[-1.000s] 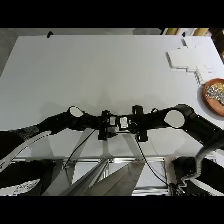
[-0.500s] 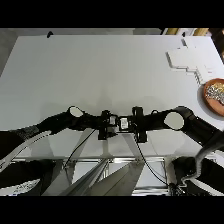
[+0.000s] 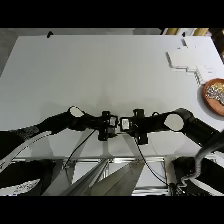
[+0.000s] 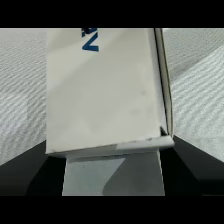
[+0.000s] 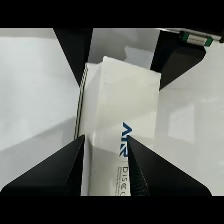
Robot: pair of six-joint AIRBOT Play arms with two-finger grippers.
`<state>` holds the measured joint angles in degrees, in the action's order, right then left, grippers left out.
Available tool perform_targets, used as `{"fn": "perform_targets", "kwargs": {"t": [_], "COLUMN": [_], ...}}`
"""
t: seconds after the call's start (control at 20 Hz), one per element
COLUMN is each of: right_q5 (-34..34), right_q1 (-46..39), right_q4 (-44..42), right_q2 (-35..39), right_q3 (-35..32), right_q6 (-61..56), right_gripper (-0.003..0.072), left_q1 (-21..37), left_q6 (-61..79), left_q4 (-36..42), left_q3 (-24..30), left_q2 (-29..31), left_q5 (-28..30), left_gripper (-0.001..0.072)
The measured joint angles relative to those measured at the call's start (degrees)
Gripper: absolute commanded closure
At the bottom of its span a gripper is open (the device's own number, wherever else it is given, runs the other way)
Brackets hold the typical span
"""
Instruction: Fold the box and place the chain.
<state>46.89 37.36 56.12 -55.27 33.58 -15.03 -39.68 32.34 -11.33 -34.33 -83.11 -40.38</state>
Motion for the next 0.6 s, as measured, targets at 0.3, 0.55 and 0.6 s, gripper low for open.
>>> {"fn": "perform_targets", "kwargs": {"t": [0.3,0.55,0.6], "right_q5": [0.52,2.95,3.74], "right_q1": [-1.01,-4.02,-4.31], "right_q4": [-0.63,-0.42,-0.42], "right_q2": [3.78,4.07,3.74], "right_q3": [0.0,-0.02,-0.04], "right_q6": [-0.02,-0.15,-0.15], "right_gripper": [0.0667,0.0668,0.0668], "left_q1": [0.0,0.0,0.0], "left_q6": [-0.15,-0.2,-0.22], "left_q4": [0.13,0.15,0.15], "left_q3": [0.0,0.0,0.0], "left_q2": [0.0,0.0,0.0], "left_q5": [0.2,0.26,0.26], "left_gripper": [0.0337,0.0337,0.0337]}}
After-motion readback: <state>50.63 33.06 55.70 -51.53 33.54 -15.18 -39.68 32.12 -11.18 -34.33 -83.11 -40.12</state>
